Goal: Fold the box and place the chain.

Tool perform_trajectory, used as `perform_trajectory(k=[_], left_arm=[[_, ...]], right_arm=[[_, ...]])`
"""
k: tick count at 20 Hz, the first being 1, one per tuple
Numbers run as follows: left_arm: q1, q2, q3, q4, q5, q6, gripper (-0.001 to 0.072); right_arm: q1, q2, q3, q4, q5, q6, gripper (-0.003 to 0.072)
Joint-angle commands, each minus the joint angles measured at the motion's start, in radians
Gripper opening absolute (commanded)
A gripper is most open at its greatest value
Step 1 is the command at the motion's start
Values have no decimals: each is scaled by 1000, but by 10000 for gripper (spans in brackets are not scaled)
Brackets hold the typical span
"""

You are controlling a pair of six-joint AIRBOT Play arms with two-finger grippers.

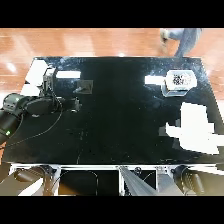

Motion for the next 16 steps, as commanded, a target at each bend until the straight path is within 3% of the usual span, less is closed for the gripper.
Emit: perform_trajectory(k=[1, 8, 16], left_arm=[[1, -1, 2, -1, -18, -2, 622], [1, -1, 2, -3, -24, -2, 622], [1, -1, 2, -4, -51, -2, 622]], right_arm=[[23, -85, 44, -14, 77, 8, 720], [50, -192, 67, -22, 132, 50, 720], [158, -218, 61, -23, 158, 56, 720]])
